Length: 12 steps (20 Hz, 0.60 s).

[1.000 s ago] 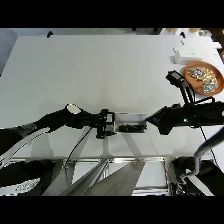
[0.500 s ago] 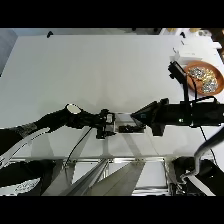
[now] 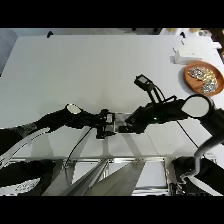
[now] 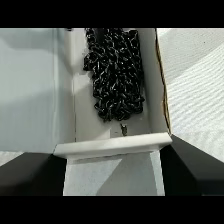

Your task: Fold the box and place the chain.

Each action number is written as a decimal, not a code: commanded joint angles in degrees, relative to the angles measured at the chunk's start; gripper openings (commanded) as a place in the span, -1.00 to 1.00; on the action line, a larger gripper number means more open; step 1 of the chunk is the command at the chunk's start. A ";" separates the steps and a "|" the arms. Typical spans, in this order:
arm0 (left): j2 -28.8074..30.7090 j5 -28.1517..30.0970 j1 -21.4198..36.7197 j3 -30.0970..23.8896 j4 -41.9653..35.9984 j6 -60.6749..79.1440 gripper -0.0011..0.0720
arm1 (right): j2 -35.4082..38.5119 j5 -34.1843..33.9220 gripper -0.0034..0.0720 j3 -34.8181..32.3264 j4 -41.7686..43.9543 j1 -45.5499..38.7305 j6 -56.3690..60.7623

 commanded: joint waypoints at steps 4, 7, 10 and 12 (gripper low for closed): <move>0.02 0.00 -0.04 0.02 0.00 0.00 -0.40 | -2.25 1.31 -0.41 0.07 -3.06 0.59 0.59; 0.02 0.02 -0.04 0.02 0.00 0.02 -0.40 | 1.66 1.95 -0.41 0.07 -5.68 -1.88 0.63; 0.02 0.02 -0.04 0.02 0.00 0.00 -0.40 | 7.26 3.85 -0.41 0.07 -13.14 -8.94 6.10; 0.02 0.00 -0.04 0.02 0.00 0.02 -0.40 | 8.33 6.69 -0.41 0.04 -22.43 -13.46 11.50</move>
